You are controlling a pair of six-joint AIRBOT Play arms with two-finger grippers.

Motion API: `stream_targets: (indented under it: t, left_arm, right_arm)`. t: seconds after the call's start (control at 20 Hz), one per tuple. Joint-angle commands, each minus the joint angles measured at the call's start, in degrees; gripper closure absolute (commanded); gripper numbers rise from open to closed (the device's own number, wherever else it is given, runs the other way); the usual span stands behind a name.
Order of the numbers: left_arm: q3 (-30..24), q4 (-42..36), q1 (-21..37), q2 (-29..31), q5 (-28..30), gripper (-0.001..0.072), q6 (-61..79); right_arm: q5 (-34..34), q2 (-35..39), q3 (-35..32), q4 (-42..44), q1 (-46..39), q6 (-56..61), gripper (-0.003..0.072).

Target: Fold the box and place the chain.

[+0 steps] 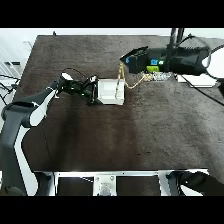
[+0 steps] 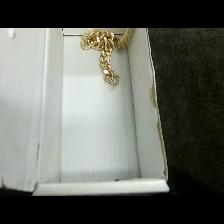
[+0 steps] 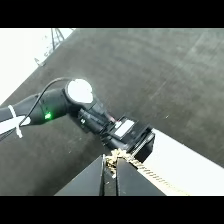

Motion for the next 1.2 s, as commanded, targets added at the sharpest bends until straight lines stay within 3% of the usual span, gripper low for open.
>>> stream_targets:
  t: [0.0, 0.35, 0.8, 0.9, 1.0, 1.05, 1.15]
  left_arm:
    - [0.0, 0.0, 0.0, 0.0, 0.0, 0.0287, 0.0]
    - [0.0, 0.0, 0.0, 0.0, 0.0, 0.0286, 0.0]
    - [0.0, 0.0, 0.0, 0.0, 0.0, 0.0287, 0.0]
    - [0.0, 0.0, 0.0, 0.0, 0.0, 0.0287, 0.0]
    - [0.0, 0.0, 0.0, 0.0, 0.0, 0.0287, 0.0]
    - [0.0, 0.0, 0.0, 0.0, 0.0, 0.0287, 0.0]
    - [0.0, 0.0, 0.0, 0.0, 0.0, 0.0286, 0.0]
  right_arm:
    - [-6.2, -0.6, -4.0, -0.7, 1.0, 1.9, 0.0676]
    - [-13.5, -7.7, -5.4, 0.5, 1.1, 1.9, 0.0676]
    - [-15.5, -26.4, -5.4, 0.4, 1.0, 1.9, 0.0676]
    - [-14.1, -27.3, -5.4, 0.4, 0.9, 1.8, 0.0667]
    - [-12.7, -25.6, -5.4, 0.2, 0.8, 1.2, 0.0392]
    - [-11.8, -24.2, -5.4, 0.1, 0.4, -0.4, 0.0350]
    - [-11.3, -21.4, -5.4, -2.9, -1.4, -1.6, 0.0350]
